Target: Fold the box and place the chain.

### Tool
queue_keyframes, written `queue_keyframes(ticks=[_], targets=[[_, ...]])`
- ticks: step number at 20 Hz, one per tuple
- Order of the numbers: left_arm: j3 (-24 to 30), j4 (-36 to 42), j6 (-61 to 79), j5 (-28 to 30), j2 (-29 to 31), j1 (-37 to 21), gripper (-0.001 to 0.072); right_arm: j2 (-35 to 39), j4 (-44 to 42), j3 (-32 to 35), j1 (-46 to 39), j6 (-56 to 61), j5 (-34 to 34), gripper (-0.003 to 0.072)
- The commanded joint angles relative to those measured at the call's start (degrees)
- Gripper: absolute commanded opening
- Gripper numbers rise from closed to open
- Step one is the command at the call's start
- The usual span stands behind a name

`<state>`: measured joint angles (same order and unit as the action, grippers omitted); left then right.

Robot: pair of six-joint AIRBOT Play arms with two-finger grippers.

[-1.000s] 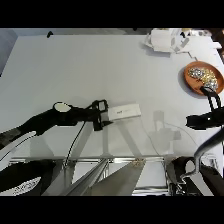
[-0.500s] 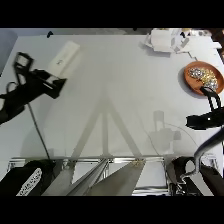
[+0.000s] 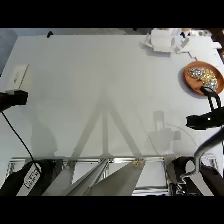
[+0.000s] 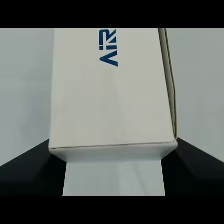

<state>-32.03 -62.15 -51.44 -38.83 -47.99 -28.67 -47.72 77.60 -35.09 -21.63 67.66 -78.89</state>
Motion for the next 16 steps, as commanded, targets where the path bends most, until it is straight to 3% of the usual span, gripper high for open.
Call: queue_keyframes(ticks=[1,6,7,9,10,11,14,16], targets=[[0.02,-7.17,-8.15,-4.9,-4.66,-2.38,0.0012,-0.02,-0.02,-0.07,-0.04,0.0,0.02,0.0016],[0.02,-7.39,-8.17,-10.36,-8.15,-2.38,0.0023,-0.02,-0.02,-0.07,-0.04,0.0,0.02,0.0016],[0.02,-7.39,-8.15,-11.34,-8.22,-2.38,0.0096,-0.02,-0.02,-0.07,-0.04,0.0,0.02,0.0016],[0.02,-7.37,-8.15,-12.46,-8.26,-2.38,0.0419,-0.02,-0.02,-0.07,-0.04,0.0,0.02,0.0016],[0.02,-7.39,-8.15,-12.74,-8.24,-2.38,0.053,-0.02,-0.02,-0.07,-0.04,0.0,0.02,0.0016],[0.02,-7.37,-8.17,-13.11,-8.24,-2.38,0.0577,-0.02,-0.02,-0.07,-0.04,0.0,0.02,0.0016],[0.02,-7.37,-8.17,-14.23,-8.22,-2.34,0.0582,-0.02,-0.02,-0.07,-0.04,0.0,0.02,0.0016],[0.02,-7.32,-8.22,-14.36,-7.72,-2.29,0.0701,-0.02,-0.02,-0.07,-0.04,0.0,0.02,0.0016]])
